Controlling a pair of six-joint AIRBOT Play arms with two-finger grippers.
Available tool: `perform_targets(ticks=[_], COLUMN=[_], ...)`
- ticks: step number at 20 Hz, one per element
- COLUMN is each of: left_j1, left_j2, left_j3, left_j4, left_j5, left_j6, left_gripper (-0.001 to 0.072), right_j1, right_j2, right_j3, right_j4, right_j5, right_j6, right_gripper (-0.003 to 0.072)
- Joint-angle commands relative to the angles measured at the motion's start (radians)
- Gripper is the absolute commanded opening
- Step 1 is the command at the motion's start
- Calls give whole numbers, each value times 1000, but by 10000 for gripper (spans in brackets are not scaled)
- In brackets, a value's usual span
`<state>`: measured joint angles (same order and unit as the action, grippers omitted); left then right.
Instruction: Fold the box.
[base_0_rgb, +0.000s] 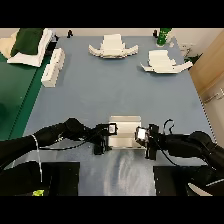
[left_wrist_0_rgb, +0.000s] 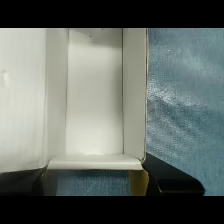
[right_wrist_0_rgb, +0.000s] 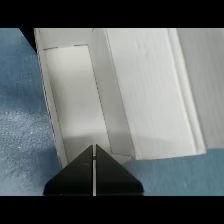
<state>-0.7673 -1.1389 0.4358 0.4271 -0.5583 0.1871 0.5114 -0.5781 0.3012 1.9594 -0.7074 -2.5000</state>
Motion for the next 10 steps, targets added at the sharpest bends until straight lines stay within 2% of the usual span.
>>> perform_targets(ticks=[1,4,5,6,7,8,10], left_j1=[0,0,0,0,0,0,0], left_j2=[0,0,0,0,0,0,0], left_j3=[1,1,1,1,1,1,1], left_j4=[-1,-1,-1,-1,-1,-1,-1], left_j5=[1,1,1,1,1,1,1], left_j6=[-1,-1,-1,-1,-1,-1,-1], left_gripper=[383,383,383,383,383,383,383], right_j1=[-1,-1,-1,-1,-1,-1,-1], right_j2=[99,152,159,161,159,153,120], right_j3=[3,3,3,3,3,1,-8], right_j4=[-133,-256,-282,-297,-303,-302,-302], right_j5=[-146,-193,-193,-192,-192,-185,-140], right_j6=[154,244,260,271,278,277,274], right_gripper=[4,5,37,121,290,350,349])
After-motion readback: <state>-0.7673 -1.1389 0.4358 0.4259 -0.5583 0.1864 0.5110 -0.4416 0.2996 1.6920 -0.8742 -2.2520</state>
